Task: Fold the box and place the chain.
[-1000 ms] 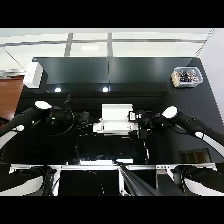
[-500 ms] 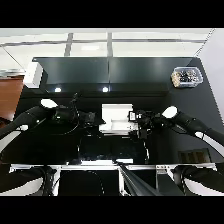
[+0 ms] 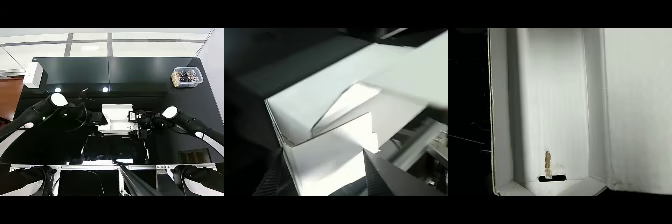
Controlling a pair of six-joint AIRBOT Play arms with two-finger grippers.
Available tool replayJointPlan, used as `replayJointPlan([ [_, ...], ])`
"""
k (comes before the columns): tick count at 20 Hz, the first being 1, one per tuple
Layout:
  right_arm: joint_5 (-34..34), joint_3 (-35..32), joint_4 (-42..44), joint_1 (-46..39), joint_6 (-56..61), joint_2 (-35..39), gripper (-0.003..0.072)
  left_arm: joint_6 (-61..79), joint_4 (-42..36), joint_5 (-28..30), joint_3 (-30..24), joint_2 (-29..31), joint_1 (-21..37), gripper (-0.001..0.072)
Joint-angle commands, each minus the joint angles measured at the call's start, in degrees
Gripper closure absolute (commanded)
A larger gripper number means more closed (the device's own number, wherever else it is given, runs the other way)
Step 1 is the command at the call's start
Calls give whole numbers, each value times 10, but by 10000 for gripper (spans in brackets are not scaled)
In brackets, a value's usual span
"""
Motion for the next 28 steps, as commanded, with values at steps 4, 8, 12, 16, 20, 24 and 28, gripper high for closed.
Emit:
replayJointPlan([
  [4,0,0,0,1,0,0,505,-217,188,26,58,0,-86,224],
  [8,0,0,0,1,0,0,505,-290,266,12,73,-3,-120,224],
  [12,0,0,0,1,0,0,505,-348,323,11,83,-9,-146,228],
  [16,0,0,0,1,0,0,506,-402,374,-12,84,-14,-155,231],
  [20,0,0,0,1,0,0,505,-408,374,-24,85,-21,-155,231],
  [24,0,0,0,1,0,0,505,-395,383,-74,122,-64,-159,231],
  [28,0,0,0,1,0,0,505,-414,403,-79,141,-80,-163,231],
])
